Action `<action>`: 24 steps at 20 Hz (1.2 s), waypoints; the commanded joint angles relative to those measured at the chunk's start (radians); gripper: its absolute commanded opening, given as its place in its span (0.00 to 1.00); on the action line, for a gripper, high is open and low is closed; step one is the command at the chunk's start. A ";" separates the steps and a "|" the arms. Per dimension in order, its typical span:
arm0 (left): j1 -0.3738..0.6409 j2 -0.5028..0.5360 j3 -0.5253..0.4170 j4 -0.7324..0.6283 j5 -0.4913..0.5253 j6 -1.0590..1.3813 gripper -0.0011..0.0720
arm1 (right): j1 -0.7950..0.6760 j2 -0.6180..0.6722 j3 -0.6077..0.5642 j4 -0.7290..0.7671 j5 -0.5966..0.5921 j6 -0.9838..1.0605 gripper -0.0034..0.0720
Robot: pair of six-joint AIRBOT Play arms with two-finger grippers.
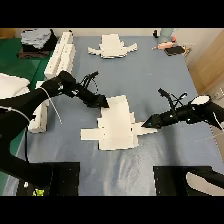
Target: Fold the box.
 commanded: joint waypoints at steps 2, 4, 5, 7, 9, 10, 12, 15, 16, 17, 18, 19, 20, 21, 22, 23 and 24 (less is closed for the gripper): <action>0.001 -0.071 0.046 -0.064 -0.148 0.102 0.89 | 0.001 0.001 0.000 0.002 0.021 0.000 0.05; 0.000 -0.074 0.046 -0.066 -0.209 0.142 0.89 | 0.001 0.001 0.000 0.002 0.019 -0.004 0.05; 0.001 -0.074 0.047 -0.066 -0.232 0.155 0.88 | 0.001 0.000 0.000 0.001 0.019 -0.004 0.05; 0.008 -0.074 0.047 -0.068 -0.266 0.173 0.58 | 0.001 0.001 0.000 0.001 0.019 -0.003 0.05; 0.019 -0.074 0.046 -0.069 -0.293 0.186 0.49 | 0.001 0.000 -0.001 0.001 0.018 -0.003 0.05; 0.028 -0.074 0.046 -0.069 -0.301 0.193 0.27 | 0.001 0.000 0.000 0.001 0.015 -0.003 0.05; 0.040 -0.074 0.046 -0.073 -0.304 0.198 0.21 | 0.001 0.000 0.000 0.001 0.008 -0.003 0.05; 0.043 -0.074 0.046 -0.083 -0.303 0.229 0.04 | 0.001 0.000 -0.001 0.002 -0.010 -0.004 0.05; 0.042 -0.074 0.046 -0.105 -0.304 0.245 0.04 | 0.001 0.000 0.000 0.002 -0.011 -0.004 0.05; 0.042 -0.074 0.046 -0.130 -0.304 0.246 0.04 | 0.001 0.000 -0.001 0.002 -0.018 -0.003 0.11; 0.042 -0.074 0.046 -0.156 -0.312 0.246 0.04 | 0.001 0.000 0.000 0.001 -0.037 -0.003 0.31; 0.042 -0.074 0.046 -0.175 -0.313 0.237 0.04 | 0.001 0.000 0.000 0.001 -0.063 0.006 0.49; 0.042 -0.074 0.046 -0.189 -0.312 0.218 0.04 | -0.002 0.000 0.001 0.000 -0.093 0.021 0.59; 0.042 -0.074 0.047 -0.198 -0.308 0.225 0.04 | -0.006 0.001 0.004 -0.006 -0.122 0.033 0.61; 0.042 -0.074 0.049 -0.201 -0.304 0.270 0.04 | -0.014 0.001 0.014 -0.021 -0.152 0.058 0.61; 0.042 -0.073 0.050 -0.200 -0.302 0.306 0.04 | -0.023 0.001 0.029 -0.043 -0.175 0.083 0.61; 0.041 -0.072 0.050 -0.200 -0.296 0.333 0.03 | -0.037 0.001 0.051 -0.064 -0.192 0.109 0.61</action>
